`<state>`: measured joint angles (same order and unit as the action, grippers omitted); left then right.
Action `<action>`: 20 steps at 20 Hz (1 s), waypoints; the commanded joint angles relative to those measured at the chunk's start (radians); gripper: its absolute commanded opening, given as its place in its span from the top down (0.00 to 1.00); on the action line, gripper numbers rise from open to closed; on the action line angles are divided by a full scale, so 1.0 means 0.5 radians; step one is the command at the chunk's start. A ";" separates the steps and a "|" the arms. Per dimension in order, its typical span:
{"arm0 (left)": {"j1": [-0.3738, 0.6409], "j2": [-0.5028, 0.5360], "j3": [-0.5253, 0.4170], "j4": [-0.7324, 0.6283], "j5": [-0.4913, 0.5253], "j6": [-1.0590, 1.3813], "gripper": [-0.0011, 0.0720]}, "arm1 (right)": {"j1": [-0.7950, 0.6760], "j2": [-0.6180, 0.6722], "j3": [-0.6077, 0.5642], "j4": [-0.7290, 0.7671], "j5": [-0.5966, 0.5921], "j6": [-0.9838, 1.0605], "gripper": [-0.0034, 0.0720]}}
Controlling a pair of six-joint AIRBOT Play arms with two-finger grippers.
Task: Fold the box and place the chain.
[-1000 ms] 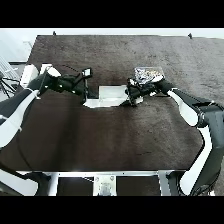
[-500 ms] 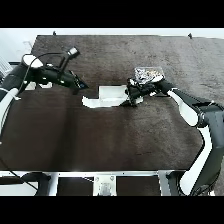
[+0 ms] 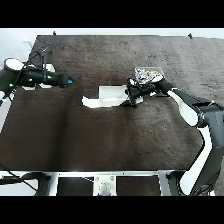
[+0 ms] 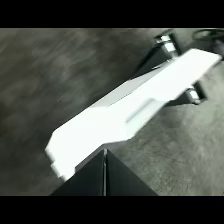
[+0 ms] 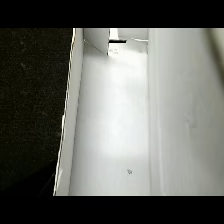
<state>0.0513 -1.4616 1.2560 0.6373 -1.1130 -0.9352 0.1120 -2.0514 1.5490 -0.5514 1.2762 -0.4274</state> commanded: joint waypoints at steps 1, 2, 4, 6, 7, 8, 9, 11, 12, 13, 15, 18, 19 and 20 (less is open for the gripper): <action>0.140 0.003 -0.143 0.035 -0.037 -0.172 0.96 | -0.001 0.000 0.000 0.001 0.000 0.000 0.27; 0.175 0.003 -0.203 0.031 -0.051 -0.172 0.96 | -0.001 0.000 0.000 0.001 0.000 0.000 0.27; 0.192 0.000 -0.333 0.026 -0.043 -0.161 0.96 | -0.001 0.000 0.000 0.001 0.000 0.000 0.27; 0.185 -0.025 -0.437 0.013 0.020 -0.084 0.96 | -0.001 0.000 0.000 0.001 -0.001 0.000 0.27; 0.186 -0.050 -0.471 -0.040 0.037 -0.037 0.96 | -0.001 0.000 0.000 0.001 0.000 0.000 0.27; 0.186 -0.087 -0.478 -0.066 0.048 -0.002 0.96 | -0.001 0.000 0.000 0.001 -0.001 0.000 0.27; 0.186 -0.130 -0.477 -0.088 0.050 0.005 0.96 | -0.001 0.000 0.000 0.001 0.000 0.000 0.27; 0.156 -0.206 -0.477 -0.155 0.072 0.056 0.96 | -0.001 0.000 0.000 0.001 -0.001 0.000 0.27; 0.127 -0.232 -0.477 -0.154 0.110 0.056 0.96 | -0.001 0.000 0.000 0.001 -0.001 0.000 0.27; 0.093 -0.259 -0.477 -0.154 0.157 0.056 0.96 | -0.001 0.000 0.000 0.001 -0.001 0.000 0.27; 0.018 -0.300 -0.477 -0.157 0.260 0.055 0.96 | -0.001 0.000 0.000 0.001 0.000 0.000 0.27; -0.082 -0.356 -0.476 -0.217 0.368 0.075 0.96 | -0.001 0.000 0.000 0.001 -0.001 0.000 0.27; -0.107 -0.378 -0.475 -0.265 0.391 0.109 0.96 | -0.001 0.000 0.000 0.001 -0.001 0.000 0.27; -0.133 -0.407 -0.472 -0.317 0.406 0.141 0.96 | -0.001 0.000 0.000 0.001 -0.001 0.000 0.27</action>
